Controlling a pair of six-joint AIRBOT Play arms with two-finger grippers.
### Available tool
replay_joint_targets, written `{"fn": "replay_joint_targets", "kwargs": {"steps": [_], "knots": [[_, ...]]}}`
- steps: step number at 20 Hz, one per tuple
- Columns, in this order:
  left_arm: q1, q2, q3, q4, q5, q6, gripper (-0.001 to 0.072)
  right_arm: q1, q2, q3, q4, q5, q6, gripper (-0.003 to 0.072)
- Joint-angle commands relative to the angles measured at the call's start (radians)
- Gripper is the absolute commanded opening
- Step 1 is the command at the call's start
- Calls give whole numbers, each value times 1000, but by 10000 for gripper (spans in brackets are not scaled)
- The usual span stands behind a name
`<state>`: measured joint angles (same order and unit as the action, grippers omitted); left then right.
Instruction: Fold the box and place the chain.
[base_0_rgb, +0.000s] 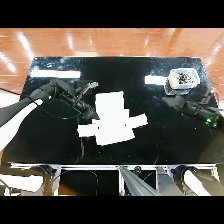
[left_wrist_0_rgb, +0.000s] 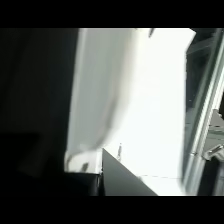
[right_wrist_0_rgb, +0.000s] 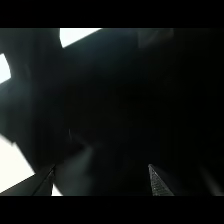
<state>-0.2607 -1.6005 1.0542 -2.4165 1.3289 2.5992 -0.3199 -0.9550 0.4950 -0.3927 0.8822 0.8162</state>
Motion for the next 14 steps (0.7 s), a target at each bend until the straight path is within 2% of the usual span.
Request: {"fn": "replay_joint_targets", "kwargs": {"steps": [1, 3, 5, 7, 10, 12, 14], "knots": [[-27, 116, 3, 33, -50, 19, 19, -134, 1, 18, 145, 180, -59, 720], [-53, 190, -2, 33, -58, 62, 19, -158, 1, 23, 108, 285, -80, 720], [-79, 232, -25, 28, -103, 104, 19, -160, 1, 23, 45, 333, -80, 720], [-111, 233, -49, 26, -113, 130, 19, -159, 1, 23, -14, 364, -80, 720], [-181, 237, -103, 30, -218, 160, 19, -141, 1, 23, -109, 454, -204, 720], [-233, 260, -141, 38, -279, 191, 18, -110, 1, 23, -167, 446, -226, 720], [-272, 307, -204, 80, -389, 207, 18, -102, 1, 23, -185, 401, -227, 720]]}}
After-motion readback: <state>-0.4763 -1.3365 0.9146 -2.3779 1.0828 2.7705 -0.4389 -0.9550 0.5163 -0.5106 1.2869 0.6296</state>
